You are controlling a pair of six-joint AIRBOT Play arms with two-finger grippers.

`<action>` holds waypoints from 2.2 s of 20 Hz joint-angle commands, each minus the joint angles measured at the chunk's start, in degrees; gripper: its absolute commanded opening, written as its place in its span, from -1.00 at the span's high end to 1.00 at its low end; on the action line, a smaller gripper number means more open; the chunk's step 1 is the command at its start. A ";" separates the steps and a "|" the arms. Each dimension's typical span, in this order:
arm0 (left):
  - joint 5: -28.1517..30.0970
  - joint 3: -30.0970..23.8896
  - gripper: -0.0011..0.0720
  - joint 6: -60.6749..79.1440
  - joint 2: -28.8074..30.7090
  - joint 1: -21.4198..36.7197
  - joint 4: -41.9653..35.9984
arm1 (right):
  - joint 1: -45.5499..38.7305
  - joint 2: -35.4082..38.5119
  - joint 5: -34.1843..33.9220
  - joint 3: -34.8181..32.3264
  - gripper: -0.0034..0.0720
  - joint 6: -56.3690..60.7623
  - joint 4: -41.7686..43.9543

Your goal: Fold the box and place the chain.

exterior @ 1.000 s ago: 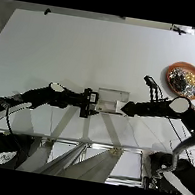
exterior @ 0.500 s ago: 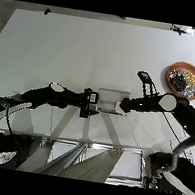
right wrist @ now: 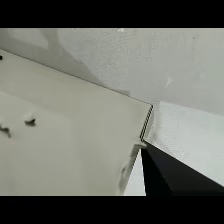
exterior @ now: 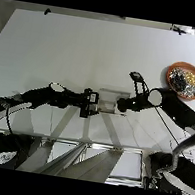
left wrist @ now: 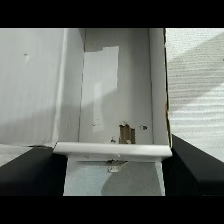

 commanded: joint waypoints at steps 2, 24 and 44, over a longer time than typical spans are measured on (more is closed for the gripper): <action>0.04 0.00 -0.09 0.02 0.04 0.04 0.00 | 1.90 -2.14 0.61 0.26 -0.30 6.43 -4.37; 0.04 -0.02 -0.09 0.02 0.04 0.07 -0.02 | 6.08 -7.34 4.66 5.57 0.20 22.53 -12.92; 0.04 -0.02 -0.09 0.02 0.07 0.04 0.00 | 9.53 -11.06 6.97 5.57 0.73 22.62 -14.53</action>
